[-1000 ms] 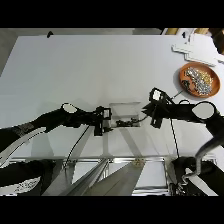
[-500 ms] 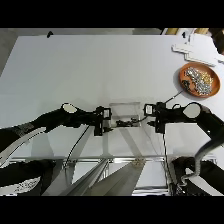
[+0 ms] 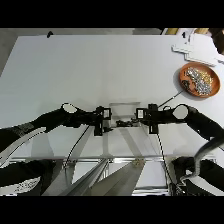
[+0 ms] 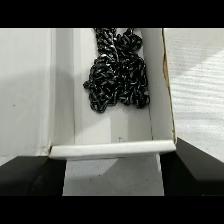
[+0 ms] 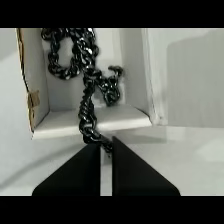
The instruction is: Fold the box and place the chain.
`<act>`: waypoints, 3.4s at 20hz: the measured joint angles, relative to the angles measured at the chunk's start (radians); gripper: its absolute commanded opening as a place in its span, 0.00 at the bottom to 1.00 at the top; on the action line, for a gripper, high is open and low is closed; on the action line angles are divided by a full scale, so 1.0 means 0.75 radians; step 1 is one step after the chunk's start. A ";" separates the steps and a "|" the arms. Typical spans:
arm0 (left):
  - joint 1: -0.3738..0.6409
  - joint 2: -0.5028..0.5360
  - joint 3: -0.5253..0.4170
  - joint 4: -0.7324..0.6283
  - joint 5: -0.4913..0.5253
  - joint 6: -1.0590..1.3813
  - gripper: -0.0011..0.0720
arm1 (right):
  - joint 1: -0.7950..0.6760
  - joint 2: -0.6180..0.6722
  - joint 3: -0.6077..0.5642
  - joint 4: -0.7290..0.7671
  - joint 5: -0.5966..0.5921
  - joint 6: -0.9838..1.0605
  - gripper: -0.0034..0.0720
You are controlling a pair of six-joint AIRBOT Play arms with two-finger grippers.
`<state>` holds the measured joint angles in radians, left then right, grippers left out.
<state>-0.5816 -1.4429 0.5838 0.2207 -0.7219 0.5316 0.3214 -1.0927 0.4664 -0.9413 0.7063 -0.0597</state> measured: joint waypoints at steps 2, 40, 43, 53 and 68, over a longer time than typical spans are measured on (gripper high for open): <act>0.001 0.000 0.000 0.000 -0.001 -0.001 0.03 | 0.009 0.002 0.000 -0.028 -0.008 0.020 0.06; 0.001 0.000 0.000 0.000 -0.001 0.000 0.03 | 0.444 0.296 0.112 0.132 -0.238 0.967 0.39; 0.001 0.000 0.000 0.000 -0.001 -0.001 0.03 | 0.263 0.331 0.218 -0.067 -0.056 1.002 0.30; 0.001 0.000 0.000 0.000 -0.001 -0.001 0.03 | -0.142 0.134 0.249 -0.262 0.189 0.386 0.52; 0.001 0.000 0.000 0.000 -0.001 -0.001 0.03 | -0.113 -0.181 0.233 -0.013 0.243 -0.242 0.06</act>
<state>-0.5812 -1.4429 0.5838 0.2207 -0.7223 0.5312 0.2367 -1.2282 0.6411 -0.9508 0.8883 -0.2413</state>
